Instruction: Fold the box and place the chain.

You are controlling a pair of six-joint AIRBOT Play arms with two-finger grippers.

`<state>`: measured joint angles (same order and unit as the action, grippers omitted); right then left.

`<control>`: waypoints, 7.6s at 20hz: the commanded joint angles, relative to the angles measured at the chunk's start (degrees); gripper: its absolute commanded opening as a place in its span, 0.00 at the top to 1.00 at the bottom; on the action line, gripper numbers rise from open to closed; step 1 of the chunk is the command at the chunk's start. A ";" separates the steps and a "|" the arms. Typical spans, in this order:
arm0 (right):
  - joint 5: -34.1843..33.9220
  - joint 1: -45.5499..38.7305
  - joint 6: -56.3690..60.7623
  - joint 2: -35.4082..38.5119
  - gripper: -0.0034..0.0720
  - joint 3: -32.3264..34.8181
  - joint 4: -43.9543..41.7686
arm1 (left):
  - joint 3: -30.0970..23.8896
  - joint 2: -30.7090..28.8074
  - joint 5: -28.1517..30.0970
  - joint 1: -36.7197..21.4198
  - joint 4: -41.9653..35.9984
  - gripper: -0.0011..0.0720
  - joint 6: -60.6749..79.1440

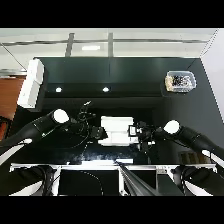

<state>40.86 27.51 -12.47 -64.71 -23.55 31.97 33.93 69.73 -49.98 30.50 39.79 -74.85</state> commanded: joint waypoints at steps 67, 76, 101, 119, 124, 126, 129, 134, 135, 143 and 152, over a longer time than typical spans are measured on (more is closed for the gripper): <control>-0.20 0.00 -0.02 -0.02 0.40 0.02 0.02 | 21.11 11.58 -8.96 24.28 47.54 0.95 -66.82; -0.17 0.00 -0.02 -0.02 0.40 0.02 0.00 | 21.27 11.52 -10.99 24.17 48.06 0.50 -67.71; 2.82 0.00 6.25 7.63 0.11 -0.07 11.72 | 21.27 11.47 -10.08 24.02 49.79 0.95 -65.70; -7.23 5.25 17.25 2.82 0.88 -0.07 -3.17 | 21.27 11.47 -9.20 24.02 49.75 0.95 -65.70; -6.27 5.25 19.15 2.82 0.71 -0.07 -1.40 | 21.24 11.47 -9.20 24.04 49.75 0.95 -65.70; -6.36 5.25 19.17 2.82 0.46 -0.07 -1.53 | 21.24 11.47 -9.22 24.04 49.75 0.95 -65.70; -6.34 5.22 19.15 3.08 0.92 -0.13 -1.42 | 21.24 11.47 -9.22 24.04 49.75 0.95 -65.70; 3.80 -0.76 38.84 10.69 0.93 -3.63 4.48 | 21.24 11.47 -9.22 24.02 49.77 0.95 -65.70; 8.48 -3.96 44.61 12.81 0.93 -4.96 6.45 | 21.24 11.47 -9.22 24.02 49.77 0.95 -65.70; 16.70 -44.61 90.20 17.53 0.94 -4.33 24.00 | 21.27 11.47 -9.09 24.02 49.77 0.95 -65.70; 29.86 -38.86 87.52 -0.79 0.94 -1.33 14.21 | 21.24 11.47 -8.98 24.00 49.79 0.94 -65.70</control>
<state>68.10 -14.90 76.73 -59.92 -25.52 51.05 55.16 81.23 -59.05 54.50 89.56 -140.55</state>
